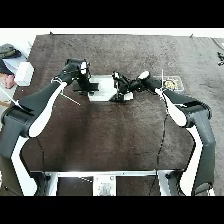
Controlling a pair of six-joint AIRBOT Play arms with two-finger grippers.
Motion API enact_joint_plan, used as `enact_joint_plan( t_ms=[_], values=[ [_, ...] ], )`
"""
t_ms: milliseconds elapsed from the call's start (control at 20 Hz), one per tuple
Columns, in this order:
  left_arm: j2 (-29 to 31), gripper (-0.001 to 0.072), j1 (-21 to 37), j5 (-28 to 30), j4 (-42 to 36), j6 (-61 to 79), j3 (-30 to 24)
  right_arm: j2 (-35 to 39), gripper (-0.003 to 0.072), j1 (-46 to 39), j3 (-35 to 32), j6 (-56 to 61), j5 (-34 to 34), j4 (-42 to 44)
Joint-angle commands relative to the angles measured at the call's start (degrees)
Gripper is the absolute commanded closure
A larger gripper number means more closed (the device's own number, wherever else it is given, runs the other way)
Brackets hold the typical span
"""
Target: Fold the box and place the chain.
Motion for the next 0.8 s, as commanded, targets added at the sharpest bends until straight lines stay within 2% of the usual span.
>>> enact_joint_plan(
  t_ms=[0,150,350,400,750],
  values=[
    [0.0,0.0364,0.0,1.5,1.7,-1.0,0.0,0.0,0.0314,0.0,0.1,0.0,0.0,0.0],
    [-0.4,0.0365,0.0,1.5,1.7,-0.3,0.9,0.1,0.0314,0.0,0.1,0.0,0.0,0.0],
    [-6.6,0.0365,0.0,-8.5,1.9,-0.2,11.4,0.0,0.0314,0.0,0.1,0.0,0.0,0.0],
    [-7.3,0.0365,0.1,-9.2,1.9,-0.2,12.4,0.0,0.0315,0.0,0.1,0.0,0.0,0.0],
    [-8.3,0.0368,0.1,-10.7,1.9,-0.3,12.5,0.1,0.0314,0.0,0.1,0.0,0.0,0.0]
  ],
)
